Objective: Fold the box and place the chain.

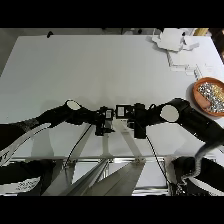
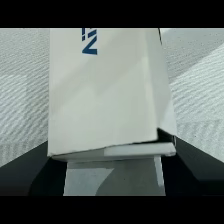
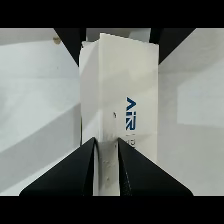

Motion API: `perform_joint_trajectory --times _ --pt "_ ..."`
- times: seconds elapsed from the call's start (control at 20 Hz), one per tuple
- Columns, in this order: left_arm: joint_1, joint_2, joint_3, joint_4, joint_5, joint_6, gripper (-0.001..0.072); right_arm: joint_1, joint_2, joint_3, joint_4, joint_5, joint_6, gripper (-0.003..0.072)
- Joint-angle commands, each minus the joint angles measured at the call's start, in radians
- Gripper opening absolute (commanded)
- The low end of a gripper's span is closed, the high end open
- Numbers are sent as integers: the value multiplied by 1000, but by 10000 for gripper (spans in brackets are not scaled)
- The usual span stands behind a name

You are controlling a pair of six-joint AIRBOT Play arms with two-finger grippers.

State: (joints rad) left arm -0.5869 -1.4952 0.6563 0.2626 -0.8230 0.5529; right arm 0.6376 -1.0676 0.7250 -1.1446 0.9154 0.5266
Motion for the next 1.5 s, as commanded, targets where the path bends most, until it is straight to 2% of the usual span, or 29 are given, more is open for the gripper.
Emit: perform_joint_trajectory --times 0.0,1.45 --pt "-1 1 0 0 -3 0 363 0 0 0 9 11 1 107" --pt "-1 1 0 0 -4 0 363 -16 11 -2 78 1 0 122"
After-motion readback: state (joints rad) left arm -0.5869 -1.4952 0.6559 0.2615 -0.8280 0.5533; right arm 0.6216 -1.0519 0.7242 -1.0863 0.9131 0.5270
